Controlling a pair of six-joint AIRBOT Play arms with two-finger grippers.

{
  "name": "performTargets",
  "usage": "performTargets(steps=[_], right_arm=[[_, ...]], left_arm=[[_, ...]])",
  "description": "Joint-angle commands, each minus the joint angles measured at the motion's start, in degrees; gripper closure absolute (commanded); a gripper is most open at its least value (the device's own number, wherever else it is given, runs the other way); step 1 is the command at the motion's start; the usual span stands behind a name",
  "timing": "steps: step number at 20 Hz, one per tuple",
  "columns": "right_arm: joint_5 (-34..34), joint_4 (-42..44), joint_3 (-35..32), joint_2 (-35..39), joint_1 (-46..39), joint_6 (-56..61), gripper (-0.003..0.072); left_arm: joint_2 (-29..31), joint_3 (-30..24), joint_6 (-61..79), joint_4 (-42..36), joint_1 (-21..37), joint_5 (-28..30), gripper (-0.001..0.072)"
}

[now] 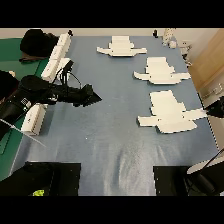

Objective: Fold the box.

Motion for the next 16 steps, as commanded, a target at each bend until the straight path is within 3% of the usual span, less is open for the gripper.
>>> performTargets(steps=[1, 5, 6, 9, 10, 16], right_arm=[[-3.0, 4.2, 0.0, 0.0, 0.9, -1.2, 0.0405], [-3.7, 4.0, -1.7, 0.0, 3.5, -1.2, 0.0421], [-3.8, 3.9, -2.1, -0.1, 4.3, -1.3, 0.0498], [-4.3, 3.3, -2.1, 0.0, 6.4, -1.4, 0.0563], [-4.5, 3.3, -2.1, 0.0, 7.1, -1.4, 0.0686], [-3.1, 6.2, -3.3, 1.4, 15.8, 3.8, 0.0686]], left_arm=[[0.0, 0.0, 0.0, 0.0, 0.0, 0.0, 0.0694], [0.0, 0.0, 0.0, 0.0, 0.0, -0.1, 0.0693], [0.0, 0.0, 0.0, 0.0, 0.0, 0.0, 0.0694], [0.0, 0.0, 1.1, 0.0, 0.0, 0.2, 0.0694], [0.0, 0.0, 1.1, 0.0, 0.0, 0.6, 0.0694], [0.0, 0.0, 1.1, 0.1, 0.0, 3.7, 0.0694]])
